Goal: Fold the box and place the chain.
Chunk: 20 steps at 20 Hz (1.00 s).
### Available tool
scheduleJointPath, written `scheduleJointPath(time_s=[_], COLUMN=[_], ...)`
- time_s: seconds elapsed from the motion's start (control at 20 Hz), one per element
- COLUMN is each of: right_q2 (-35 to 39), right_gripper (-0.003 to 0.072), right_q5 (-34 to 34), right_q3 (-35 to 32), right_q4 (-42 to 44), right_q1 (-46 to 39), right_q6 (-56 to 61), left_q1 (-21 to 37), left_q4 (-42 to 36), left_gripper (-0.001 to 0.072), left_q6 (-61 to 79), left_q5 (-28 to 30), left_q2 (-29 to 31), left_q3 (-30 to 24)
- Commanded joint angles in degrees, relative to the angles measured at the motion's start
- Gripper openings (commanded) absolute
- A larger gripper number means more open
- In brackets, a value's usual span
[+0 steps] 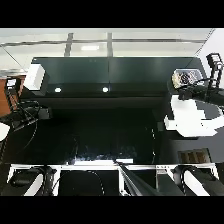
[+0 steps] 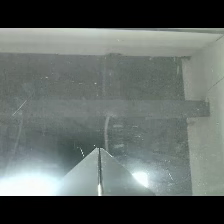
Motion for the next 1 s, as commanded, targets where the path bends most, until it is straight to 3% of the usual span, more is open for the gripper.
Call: scheduleJointPath(time_s=[0.0,0.75,0.95], right_q2=[0.0,0.0,-0.1], right_gripper=[0.0021,0.0021,0.0021], right_q5=[0.0,0.0,-14.1], right_q3=[0.0,0.0,0.0], right_q4=[0.0,0.2,9.9], right_q1=[0.0,0.0,0.0], right_q6=[0.0,0.0,0.0], left_q1=[0.0,0.0,-0.1], left_q4=[0.0,0.0,-1.4], left_gripper=[0.0031,0.0031,0.0031], left_q6=[0.0,0.0,0.0], left_q5=[0.0,0.6,10.0], left_q2=[-0.1,-0.1,-0.7], left_q3=[0.0,0.0,-0.6])
